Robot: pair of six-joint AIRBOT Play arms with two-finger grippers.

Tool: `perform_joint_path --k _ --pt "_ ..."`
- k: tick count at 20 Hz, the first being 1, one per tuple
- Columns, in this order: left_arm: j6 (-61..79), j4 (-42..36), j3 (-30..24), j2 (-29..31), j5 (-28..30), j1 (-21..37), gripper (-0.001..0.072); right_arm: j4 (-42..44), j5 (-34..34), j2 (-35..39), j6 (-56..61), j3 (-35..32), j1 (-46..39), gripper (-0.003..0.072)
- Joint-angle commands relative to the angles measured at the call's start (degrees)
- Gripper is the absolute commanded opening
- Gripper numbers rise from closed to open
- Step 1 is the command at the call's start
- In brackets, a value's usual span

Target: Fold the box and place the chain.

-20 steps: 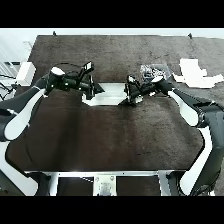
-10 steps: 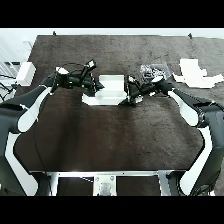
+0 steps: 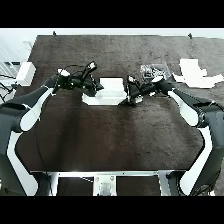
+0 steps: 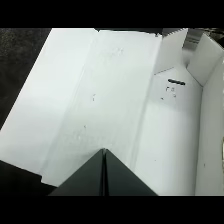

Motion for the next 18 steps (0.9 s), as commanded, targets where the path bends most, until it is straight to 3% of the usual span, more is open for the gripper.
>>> perform_joint_path --k 1,7,9,10,11,12,15,18 --pt "-0.28 0.22 0.09 -0.07 -0.87 -0.20 0.0018 0.00 0.00 -0.02 -0.02 -0.02 0.00 0.0585" --pt "-0.17 1.18 0.44 3.93 -3.10 1.27 0.0019 0.02 0.00 -0.02 -0.02 -0.02 0.00 0.0585" --pt "-0.24 4.35 0.92 5.95 -6.21 2.75 0.0021 0.04 0.02 -0.02 -0.02 -0.02 0.00 0.0585" --pt "-0.24 7.76 1.18 6.82 -9.35 3.39 0.0200 0.04 0.02 -0.02 -0.02 -0.02 0.00 0.0585" --pt "-0.35 12.26 1.20 7.28 -12.11 3.58 0.0588 0.04 0.00 -0.02 -0.02 -0.02 0.00 0.0585" --pt "-2.34 16.15 1.18 7.48 -14.03 3.52 0.0678 0.07 0.00 -0.02 -0.02 -0.02 0.00 0.0585" --pt "-6.32 25.57 1.11 7.48 -16.35 2.08 0.0663 0.07 0.00 -0.02 -0.02 -0.02 0.00 0.0585" --pt "-6.78 30.49 1.11 7.43 -13.62 -0.92 0.0663 0.07 0.00 -0.02 -0.02 -0.02 0.00 0.0585"
